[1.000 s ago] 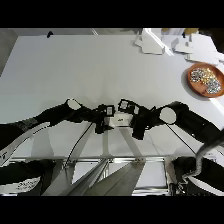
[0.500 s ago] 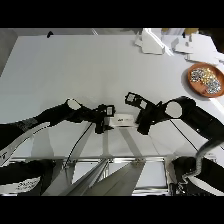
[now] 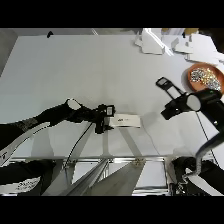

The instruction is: Fold the box and place the chain.

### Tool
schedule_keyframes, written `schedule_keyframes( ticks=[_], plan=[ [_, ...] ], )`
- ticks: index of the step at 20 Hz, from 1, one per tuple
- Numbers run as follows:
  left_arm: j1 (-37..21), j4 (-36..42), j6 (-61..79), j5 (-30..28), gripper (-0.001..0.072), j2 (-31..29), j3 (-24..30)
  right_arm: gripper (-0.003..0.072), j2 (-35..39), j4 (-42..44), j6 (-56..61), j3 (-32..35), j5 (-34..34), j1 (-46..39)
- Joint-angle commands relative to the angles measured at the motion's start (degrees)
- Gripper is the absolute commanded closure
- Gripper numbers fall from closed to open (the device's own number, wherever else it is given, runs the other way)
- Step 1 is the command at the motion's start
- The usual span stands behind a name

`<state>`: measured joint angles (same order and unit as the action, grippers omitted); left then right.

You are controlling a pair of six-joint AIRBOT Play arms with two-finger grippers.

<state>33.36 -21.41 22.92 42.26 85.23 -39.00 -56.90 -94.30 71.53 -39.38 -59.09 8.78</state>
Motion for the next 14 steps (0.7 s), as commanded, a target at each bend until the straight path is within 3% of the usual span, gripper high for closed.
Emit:
schedule_keyframes(
  ticks=[1,7,14],
  plan=[
    [-0.07,-0.02,0.0,-0.02,0.0501,-0.02,-0.02,0.0626,0.17,0.74,3.67,0.0,-3.34,-12.94],
    [-0.07,-0.02,0.0,-0.02,0.0501,-0.02,-0.02,0.0626,0.17,2.03,3.58,0.0,-12.81,-17.94],
    [-0.04,1.27,-0.02,3.48,0.0499,-0.02,-0.02,0.0626,0.17,2.01,3.58,0.0,-13.49,-17.94]
  ],
)
